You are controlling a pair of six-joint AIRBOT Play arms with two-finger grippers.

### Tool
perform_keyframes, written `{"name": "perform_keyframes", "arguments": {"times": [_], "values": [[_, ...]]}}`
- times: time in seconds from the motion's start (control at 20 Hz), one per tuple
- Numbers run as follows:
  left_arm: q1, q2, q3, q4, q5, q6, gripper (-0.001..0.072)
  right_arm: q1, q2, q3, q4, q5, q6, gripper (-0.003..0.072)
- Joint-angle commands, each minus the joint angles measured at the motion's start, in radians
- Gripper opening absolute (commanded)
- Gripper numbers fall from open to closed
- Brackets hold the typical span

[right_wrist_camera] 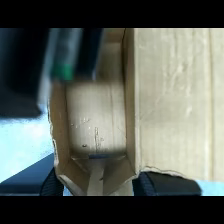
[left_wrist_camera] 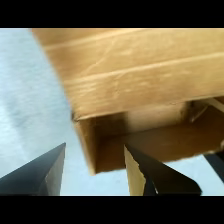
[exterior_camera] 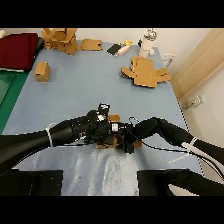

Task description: Fold the box.

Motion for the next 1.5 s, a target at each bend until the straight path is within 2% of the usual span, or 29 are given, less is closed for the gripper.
{"name": "perform_keyframes", "arguments": {"times": [0.0, 0.15, 0.35, 0.6, 0.65, 0.7, 0.75, 0.9, 1.05, 1.15, 1.25, 1.45], "values": [[0.028, 0.055, 0.000, 0.026, -0.034, -0.002, 0.0517, 0.000, 0.000, 0.000, 0.000, 0.000, 0.000, 0.0497], [0.076, 0.074, 0.000, 0.025, -0.074, -0.001, 0.0517, 0.000, 0.000, 0.000, 0.000, 0.000, 0.000, 0.0498], [0.108, 0.075, 0.000, -0.001, -0.060, 0.000, 0.0517, 0.000, 0.000, 0.000, 0.000, 0.000, 0.000, 0.0497], [0.133, 0.075, 0.000, -0.007, -0.093, 0.035, 0.0515, 0.000, 0.000, 0.000, 0.000, 0.000, 0.000, 0.0497], [0.134, 0.075, 0.002, -0.008, -0.105, 0.053, 0.0377, 0.000, 0.000, 0.000, 0.000, 0.000, 0.000, 0.0497], [0.135, 0.075, 0.002, -0.009, -0.117, 0.085, 0.0116, 0.000, 0.000, 0.000, 0.000, 0.000, 0.000, 0.0497], [0.135, 0.077, 0.002, -0.019, -0.127, 0.143, 0.0013, 0.000, 0.000, 0.000, 0.000, 0.000, 0.000, 0.0498], [0.137, 0.085, -0.009, -0.063, -0.111, 0.366, 0.0011, 0.000, 0.000, 0.000, 0.000, 0.000, 0.000, 0.0498], [0.188, 0.116, -0.070, -0.186, -0.002, 0.691, 0.0011, 0.000, 0.000, 0.000, 0.000, 0.000, 0.000, 0.0497], [0.268, 0.142, -0.135, -0.298, 0.058, 0.979, 0.0011, 0.000, 0.000, 0.000, 0.000, 0.000, 0.000, 0.0498], [0.353, 0.168, -0.192, -0.440, 0.059, 1.361, 0.0011, 0.000, 0.000, 0.000, 0.000, 0.000, 0.000, 0.0497], [0.571, 0.177, -0.294, -0.689, 0.072, 1.838, 0.0012, 0.000, 0.000, 0.000, 0.000, -0.001, 0.000, 0.0497]]}}
